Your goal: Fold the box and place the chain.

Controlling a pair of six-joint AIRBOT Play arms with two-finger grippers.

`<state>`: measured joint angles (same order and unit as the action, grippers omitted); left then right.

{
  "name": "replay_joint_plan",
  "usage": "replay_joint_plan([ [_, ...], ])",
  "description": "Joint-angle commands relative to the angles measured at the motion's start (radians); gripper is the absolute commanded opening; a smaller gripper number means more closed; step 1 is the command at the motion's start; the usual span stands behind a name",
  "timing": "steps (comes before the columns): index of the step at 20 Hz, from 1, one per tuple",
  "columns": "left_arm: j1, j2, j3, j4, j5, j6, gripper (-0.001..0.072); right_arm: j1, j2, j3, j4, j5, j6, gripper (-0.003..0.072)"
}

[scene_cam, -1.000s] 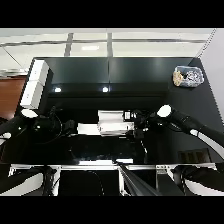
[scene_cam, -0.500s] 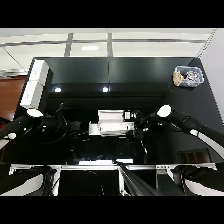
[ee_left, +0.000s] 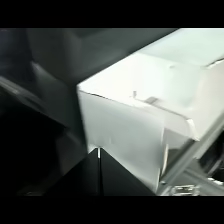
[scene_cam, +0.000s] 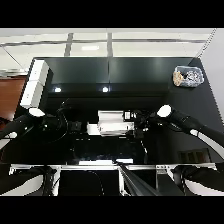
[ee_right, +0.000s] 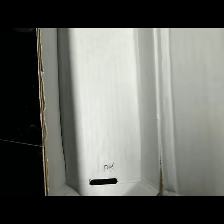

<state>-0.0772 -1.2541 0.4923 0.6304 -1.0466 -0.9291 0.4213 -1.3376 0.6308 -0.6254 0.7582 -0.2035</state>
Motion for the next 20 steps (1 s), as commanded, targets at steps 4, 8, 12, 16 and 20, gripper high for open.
replay_joint_plan([
  [4, -0.026, -0.005, 0.010, 0.101, 0.090, -0.095, 0.0023, 0.000, -0.001, 0.000, 0.000, 0.000, 0.000, 0.0191],
  [8, -0.050, -0.055, 0.010, -0.011, 0.089, -0.060, 0.0023, 0.000, -0.001, 0.000, 0.000, 0.000, 0.000, 0.0191],
  [12, -0.036, -0.073, 0.016, -0.204, -0.010, 0.132, 0.0023, 0.000, -0.001, 0.000, 0.000, 0.000, 0.000, 0.0191],
  [16, -0.024, -0.072, 0.069, -0.251, -0.060, 0.140, 0.0272, 0.000, -0.001, 0.000, 0.000, 0.000, 0.000, 0.0191],
  [20, -0.038, -0.072, 0.112, -0.245, -0.084, 0.137, 0.0526, 0.000, -0.001, 0.000, 0.000, 0.000, 0.000, 0.0191],
])
